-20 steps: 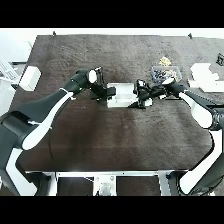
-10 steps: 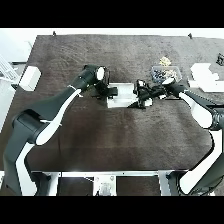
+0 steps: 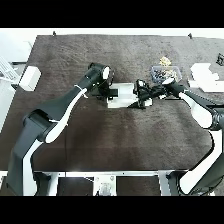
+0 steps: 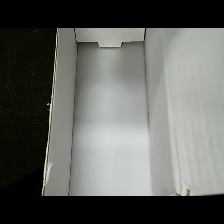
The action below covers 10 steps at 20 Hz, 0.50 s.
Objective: Fold the box and place the chain.
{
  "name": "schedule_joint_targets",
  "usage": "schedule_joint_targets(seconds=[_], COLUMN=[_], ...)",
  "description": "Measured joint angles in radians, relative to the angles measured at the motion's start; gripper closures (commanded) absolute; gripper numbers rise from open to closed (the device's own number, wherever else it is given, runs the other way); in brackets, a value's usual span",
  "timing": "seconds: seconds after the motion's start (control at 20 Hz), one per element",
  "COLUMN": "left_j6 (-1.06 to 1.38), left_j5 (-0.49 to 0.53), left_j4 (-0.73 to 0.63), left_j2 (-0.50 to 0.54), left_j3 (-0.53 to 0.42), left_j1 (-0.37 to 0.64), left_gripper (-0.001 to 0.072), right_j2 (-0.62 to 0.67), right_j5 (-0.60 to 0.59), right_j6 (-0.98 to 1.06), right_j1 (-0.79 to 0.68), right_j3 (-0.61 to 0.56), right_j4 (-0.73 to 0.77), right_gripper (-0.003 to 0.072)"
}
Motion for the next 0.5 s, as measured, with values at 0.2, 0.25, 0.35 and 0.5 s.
schedule_joint_targets(seconds=[0.2, 0.25, 0.35, 0.5], left_j6=[0.003, 0.006, 0.009, 0.014], left_j5=[-0.010, -0.010, -0.013, -0.014], left_j4=[0.007, 0.008, 0.010, 0.012], left_j2=[-0.007, -0.010, -0.016, -0.023], left_j3=[0.008, 0.009, 0.011, 0.012], left_j1=[-0.013, -0.016, -0.019, -0.027], left_gripper=[0.0362, 0.0362, 0.0362, 0.0363], right_j2=[0.000, 0.000, 0.000, 0.000], right_j5=[0.000, 0.000, 0.000, 0.000], right_j6=[0.000, 0.000, 0.000, 0.000], right_j1=[0.000, 0.000, 0.000, 0.000], right_j3=[0.000, 0.000, 0.000, 0.000], right_j4=[0.000, 0.000, 0.000, 0.000], right_gripper=[0.0095, 0.0095, 0.0095, 0.0095])
